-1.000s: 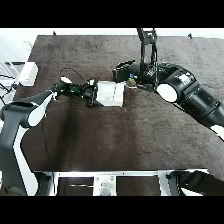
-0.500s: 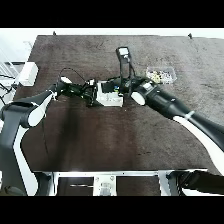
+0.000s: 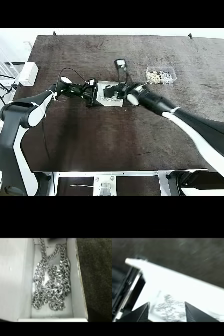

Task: Fold the box and place the chain.

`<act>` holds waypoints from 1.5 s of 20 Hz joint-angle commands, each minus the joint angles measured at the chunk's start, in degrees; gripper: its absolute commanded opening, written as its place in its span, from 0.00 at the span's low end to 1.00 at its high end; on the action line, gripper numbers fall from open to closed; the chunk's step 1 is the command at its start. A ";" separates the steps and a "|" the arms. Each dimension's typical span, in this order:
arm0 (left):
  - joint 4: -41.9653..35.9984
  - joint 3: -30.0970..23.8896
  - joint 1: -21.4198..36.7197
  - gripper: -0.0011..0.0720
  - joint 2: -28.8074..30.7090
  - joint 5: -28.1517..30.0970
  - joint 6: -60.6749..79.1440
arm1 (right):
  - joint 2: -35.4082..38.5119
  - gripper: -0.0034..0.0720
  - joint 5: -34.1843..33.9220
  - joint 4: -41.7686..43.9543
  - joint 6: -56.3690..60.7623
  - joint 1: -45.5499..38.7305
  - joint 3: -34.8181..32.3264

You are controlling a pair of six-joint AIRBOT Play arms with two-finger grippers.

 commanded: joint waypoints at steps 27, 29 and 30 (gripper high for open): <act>0.00 0.00 0.04 0.50 0.00 -0.20 0.02 | -5.55 0.06 -0.42 10.01 -16.41 -26.03 7.26; 0.00 0.00 0.04 0.50 0.00 -0.22 0.02 | 4.09 0.06 4.15 7.96 -19.98 -23.04 7.26; 0.00 0.00 0.04 0.50 0.00 -0.20 0.02 | 8.94 0.06 6.05 5.62 -19.89 -21.27 7.26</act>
